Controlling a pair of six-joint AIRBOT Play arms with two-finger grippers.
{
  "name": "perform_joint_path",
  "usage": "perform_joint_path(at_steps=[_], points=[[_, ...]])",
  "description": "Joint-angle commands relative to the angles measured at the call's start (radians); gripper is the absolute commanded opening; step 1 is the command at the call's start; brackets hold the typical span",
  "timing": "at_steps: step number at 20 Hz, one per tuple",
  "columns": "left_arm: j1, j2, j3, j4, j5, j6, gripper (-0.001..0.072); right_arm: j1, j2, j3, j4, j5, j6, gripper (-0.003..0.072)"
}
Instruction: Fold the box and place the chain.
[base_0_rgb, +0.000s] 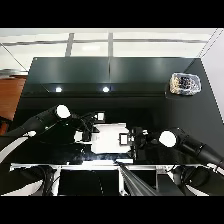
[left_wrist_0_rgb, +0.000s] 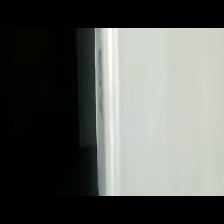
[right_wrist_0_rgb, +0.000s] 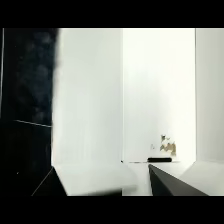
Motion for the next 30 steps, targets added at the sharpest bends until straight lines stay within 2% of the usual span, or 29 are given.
perform_joint_path(at_steps=[1, 9, 14, 18, 30], points=[[0.0, 0.0, 0.001, 0.0, -0.001, 0.002, 0.0027, 0.038, -0.003, -0.001, 0.007, -0.059, 0.0, 0.0695], [0.0, 0.0, 0.001, 0.0, -0.001, 0.0, 0.0027, 0.043, -0.003, 0.001, 0.007, -0.09, 0.027, 0.0694], [0.0, 0.0, 0.001, -0.003, 0.0, -0.001, 0.0027, 0.016, 0.014, 0.051, -0.124, -0.072, 0.177, 0.0694], [0.0, 0.0, 0.001, -0.003, 0.0, -0.001, 0.0027, -0.038, 0.015, 0.076, -0.124, -0.072, 0.172, 0.0694], [0.0, 0.0, 0.001, -0.003, 0.0, -0.001, 0.0027, -0.04, 0.016, 0.078, -0.079, -0.097, 0.195, 0.0694]])
